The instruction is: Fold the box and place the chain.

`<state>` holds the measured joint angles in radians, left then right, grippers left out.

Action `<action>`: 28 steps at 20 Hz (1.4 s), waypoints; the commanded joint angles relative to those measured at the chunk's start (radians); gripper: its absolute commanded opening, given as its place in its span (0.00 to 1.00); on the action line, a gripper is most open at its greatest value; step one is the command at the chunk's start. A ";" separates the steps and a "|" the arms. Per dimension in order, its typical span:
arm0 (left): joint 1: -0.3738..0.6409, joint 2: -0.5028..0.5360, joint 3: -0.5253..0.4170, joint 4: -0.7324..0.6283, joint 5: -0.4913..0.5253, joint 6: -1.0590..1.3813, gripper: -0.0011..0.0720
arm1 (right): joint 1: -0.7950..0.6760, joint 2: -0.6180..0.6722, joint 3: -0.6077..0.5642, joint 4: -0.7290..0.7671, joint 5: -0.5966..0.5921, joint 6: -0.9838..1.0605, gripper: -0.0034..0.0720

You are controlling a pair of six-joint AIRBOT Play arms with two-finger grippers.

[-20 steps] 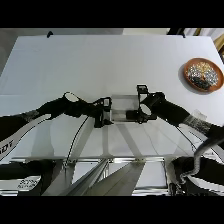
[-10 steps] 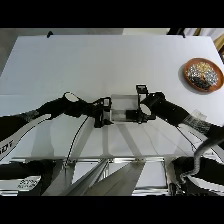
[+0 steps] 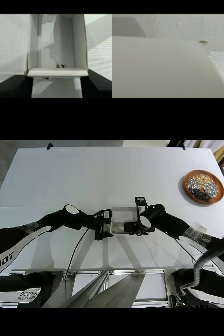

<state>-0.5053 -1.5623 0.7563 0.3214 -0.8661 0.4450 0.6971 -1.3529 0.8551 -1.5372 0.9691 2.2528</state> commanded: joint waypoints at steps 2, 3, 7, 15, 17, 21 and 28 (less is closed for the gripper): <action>0.001 0.000 0.000 0.001 0.001 0.000 0.21 | -0.002 0.055 -0.001 -0.036 0.048 -0.111 0.58; 0.001 0.000 0.000 0.001 0.002 0.000 0.21 | -0.003 0.074 -0.001 -0.039 0.079 -0.111 0.58; 0.001 0.000 0.000 0.001 0.002 0.000 0.21 | -0.006 0.186 0.000 -0.058 0.200 -0.219 0.59; 0.001 0.000 0.000 0.001 0.002 0.000 0.21 | -0.445 0.275 0.289 -0.102 0.230 -0.539 0.43; 0.001 0.000 0.000 0.001 0.001 0.000 0.21 | -0.643 0.228 0.356 -0.107 0.185 -0.616 0.43; 0.001 0.000 0.000 0.001 0.002 0.000 0.21 | -0.941 0.031 0.455 -0.095 0.136 -0.665 0.43; 0.001 0.000 0.000 0.001 0.001 0.000 0.21 | -1.073 -0.357 0.691 -0.085 0.117 -0.690 0.43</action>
<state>-0.5053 -1.5623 0.7563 0.3222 -0.8650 0.4454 -0.3302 -1.5745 1.4628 -1.6234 1.0966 1.5776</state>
